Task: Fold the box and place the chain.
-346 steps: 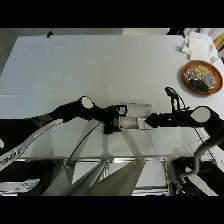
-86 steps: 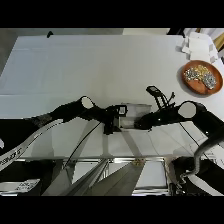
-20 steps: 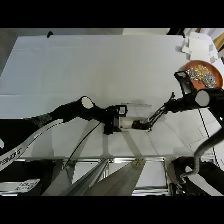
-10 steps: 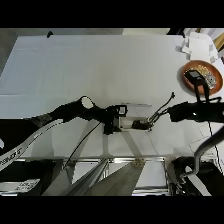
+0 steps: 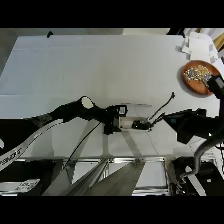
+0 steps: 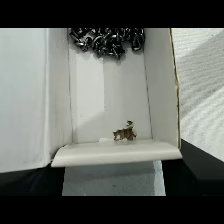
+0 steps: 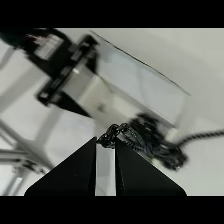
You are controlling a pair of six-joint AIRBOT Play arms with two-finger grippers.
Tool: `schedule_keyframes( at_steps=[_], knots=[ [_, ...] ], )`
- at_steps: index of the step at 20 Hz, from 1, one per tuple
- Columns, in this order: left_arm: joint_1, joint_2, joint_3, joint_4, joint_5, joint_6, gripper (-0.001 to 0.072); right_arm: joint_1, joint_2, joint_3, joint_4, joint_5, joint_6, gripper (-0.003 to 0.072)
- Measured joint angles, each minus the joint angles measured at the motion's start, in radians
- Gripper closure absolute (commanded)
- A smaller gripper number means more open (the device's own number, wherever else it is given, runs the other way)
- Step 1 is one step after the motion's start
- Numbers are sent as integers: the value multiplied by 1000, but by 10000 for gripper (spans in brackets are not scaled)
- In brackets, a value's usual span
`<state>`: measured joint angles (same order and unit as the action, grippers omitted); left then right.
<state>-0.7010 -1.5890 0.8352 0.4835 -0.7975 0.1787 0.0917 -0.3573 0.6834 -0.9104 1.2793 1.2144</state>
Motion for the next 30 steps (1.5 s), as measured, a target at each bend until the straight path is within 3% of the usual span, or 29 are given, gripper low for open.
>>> schedule_keyframes(
  at_steps=[7,14,19,30],
  knots=[
    [0,0,0,0,0,0,640,0,-14,0,251,-135,-94,676],
    [0,0,0,0,0,0,640,0,-196,0,434,-186,-227,676],
    [0,0,0,0,0,0,640,36,-352,0,443,-177,-298,676],
    [0,0,0,0,0,0,640,250,-610,0,270,-235,-328,676]
  ],
)
